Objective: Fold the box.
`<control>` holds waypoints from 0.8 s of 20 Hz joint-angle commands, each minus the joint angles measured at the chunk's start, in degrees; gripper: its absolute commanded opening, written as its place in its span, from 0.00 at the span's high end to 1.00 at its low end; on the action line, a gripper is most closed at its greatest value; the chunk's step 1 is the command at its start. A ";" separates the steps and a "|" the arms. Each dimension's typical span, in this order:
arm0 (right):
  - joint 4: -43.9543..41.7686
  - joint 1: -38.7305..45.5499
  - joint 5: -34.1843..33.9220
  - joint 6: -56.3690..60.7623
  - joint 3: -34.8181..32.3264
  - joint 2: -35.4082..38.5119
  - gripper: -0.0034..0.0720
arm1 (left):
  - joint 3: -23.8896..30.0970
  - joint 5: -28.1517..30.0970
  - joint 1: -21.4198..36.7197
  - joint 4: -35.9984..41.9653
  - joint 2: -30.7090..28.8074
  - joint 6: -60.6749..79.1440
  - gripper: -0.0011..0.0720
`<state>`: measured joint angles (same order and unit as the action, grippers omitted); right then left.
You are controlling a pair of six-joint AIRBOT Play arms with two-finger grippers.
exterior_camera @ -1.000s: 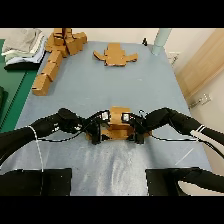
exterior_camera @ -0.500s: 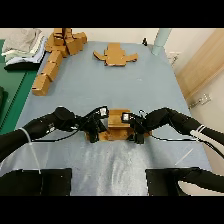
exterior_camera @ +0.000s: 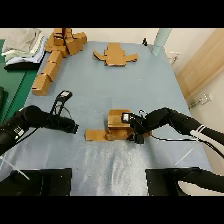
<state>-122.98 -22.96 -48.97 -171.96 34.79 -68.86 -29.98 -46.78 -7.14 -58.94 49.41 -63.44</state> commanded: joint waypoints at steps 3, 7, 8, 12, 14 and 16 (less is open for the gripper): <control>0.00 0.02 0.04 -0.02 0.00 0.00 0.26 | 6.16 2.54 -3.78 6.91 0.63 -12.94 0.97; 0.00 0.00 0.02 -0.02 0.00 0.00 0.26 | 6.14 10.43 -12.07 10.36 5.07 -15.69 0.97; 0.00 0.00 0.02 -0.02 0.00 0.00 0.26 | 6.10 12.55 -13.75 11.85 6.62 -15.67 0.97; -0.02 0.00 0.02 -0.02 0.00 0.00 0.26 | 4.87 17.99 -18.64 15.69 9.55 -15.39 0.97; 0.00 0.00 0.02 0.00 0.00 0.00 0.26 | 3.02 18.78 -20.33 15.69 9.51 -15.19 0.97; 0.00 0.00 0.04 -0.02 0.00 0.00 0.26 | 1.27 18.73 -21.73 15.72 9.53 -15.02 0.97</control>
